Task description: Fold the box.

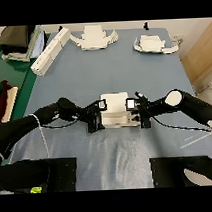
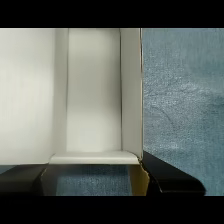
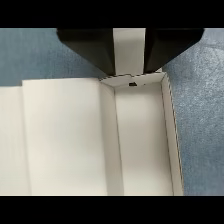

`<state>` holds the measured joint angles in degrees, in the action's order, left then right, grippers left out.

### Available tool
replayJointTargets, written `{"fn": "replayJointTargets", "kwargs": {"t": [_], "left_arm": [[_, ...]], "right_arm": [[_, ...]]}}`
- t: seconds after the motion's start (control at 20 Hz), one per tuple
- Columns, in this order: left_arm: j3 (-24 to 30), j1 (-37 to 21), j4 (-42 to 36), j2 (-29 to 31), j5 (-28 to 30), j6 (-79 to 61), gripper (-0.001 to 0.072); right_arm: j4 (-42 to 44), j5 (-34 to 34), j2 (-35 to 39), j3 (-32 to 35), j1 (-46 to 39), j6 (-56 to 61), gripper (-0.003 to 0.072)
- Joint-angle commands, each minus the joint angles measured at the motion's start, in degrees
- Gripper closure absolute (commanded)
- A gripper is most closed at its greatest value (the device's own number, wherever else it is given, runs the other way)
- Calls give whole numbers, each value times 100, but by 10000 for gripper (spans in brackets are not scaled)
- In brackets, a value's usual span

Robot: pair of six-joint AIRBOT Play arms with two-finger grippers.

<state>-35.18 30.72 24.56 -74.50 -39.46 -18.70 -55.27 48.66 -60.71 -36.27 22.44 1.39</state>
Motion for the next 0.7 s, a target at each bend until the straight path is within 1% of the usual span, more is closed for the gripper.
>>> {"fn": "replayJointTargets", "kwargs": {"t": [0.0, 0.2, 0.25, 0.3, 0.4, 0.45, 0.5, 0.55, 0.65], "left_arm": [[-2, 0, -13, -4, 2, 11, 227], [-2, 0, -13, -4, 2, 11, 227], [-2, 0, -13, -2, 2, 11, 228], [-2, 0, -13, -4, 2, 11, 227], [-2, 0, -13, -4, 2, 11, 227], [-2, 0, -13, -4, 2, 11, 227], [-2, 0, -13, -4, 2, 11, 227], [-2, 0, -13, -4, 0, 11, 227], [-2, 0, -13, -4, 2, 11, 227]], "right_arm": [[175, 11, -4, -2, 155, -144, 474], [199, -116, -7, -2, 334, -144, 471], [216, -120, -7, -2, 369, -144, 444], [238, -109, -7, -2, 380, -144, 436], [286, -116, -7, -2, 431, -142, 167], [299, -116, -7, -2, 446, -142, 124], [363, -116, -7, -2, 448, -142, 60], [376, -116, -7, -2, 448, -142, 46], [376, -114, -7, -2, 448, -140, 41]]}}
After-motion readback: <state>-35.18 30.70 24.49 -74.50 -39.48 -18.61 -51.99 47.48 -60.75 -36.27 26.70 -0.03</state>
